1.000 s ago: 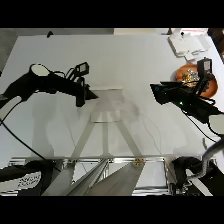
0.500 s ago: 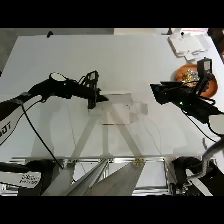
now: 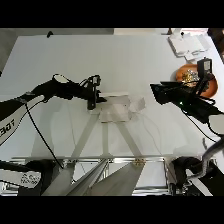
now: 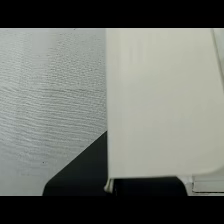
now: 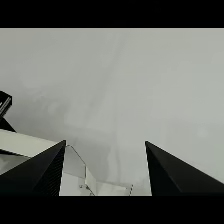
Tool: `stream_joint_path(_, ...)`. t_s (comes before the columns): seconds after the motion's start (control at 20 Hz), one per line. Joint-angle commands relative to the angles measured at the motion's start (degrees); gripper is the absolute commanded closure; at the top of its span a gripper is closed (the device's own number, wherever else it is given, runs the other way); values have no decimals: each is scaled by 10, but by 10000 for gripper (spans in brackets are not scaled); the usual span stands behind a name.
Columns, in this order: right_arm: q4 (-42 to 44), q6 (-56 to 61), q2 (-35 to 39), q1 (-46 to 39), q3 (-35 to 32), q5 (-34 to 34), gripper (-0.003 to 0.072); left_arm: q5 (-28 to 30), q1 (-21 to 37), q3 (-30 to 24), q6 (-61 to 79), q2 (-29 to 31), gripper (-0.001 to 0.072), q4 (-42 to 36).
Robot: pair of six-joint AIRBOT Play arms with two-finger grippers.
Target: Fold the box and place the chain.
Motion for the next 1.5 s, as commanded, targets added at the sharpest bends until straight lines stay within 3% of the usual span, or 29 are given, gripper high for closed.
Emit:
stream_joint_path(0.0,0,0,0,0,1,0,151,4,0,0,1,-1,704,11)
stream_joint_path(0.35,19,-13,1,0,3,-18,140,4,0,0,1,-1,695,11)
stream_joint_path(0.45,19,-81,1,0,17,53,21,4,0,0,1,-1,695,10)
stream_joint_path(0.6,25,-229,1,1,45,179,-12,4,0,0,1,-1,695,10)
stream_joint_path(0.8,22,-455,0,1,47,268,-12,4,0,0,1,-1,695,10)
stream_joint_path(0.95,19,-583,-4,1,46,298,-12,4,0,0,1,-1,695,10)
stream_joint_path(1.1,18,-606,-23,1,46,301,-12,4,0,0,1,-1,695,10)
stream_joint_path(1.45,23,-700,-148,1,46,335,-10,4,0,0,1,-1,695,10)
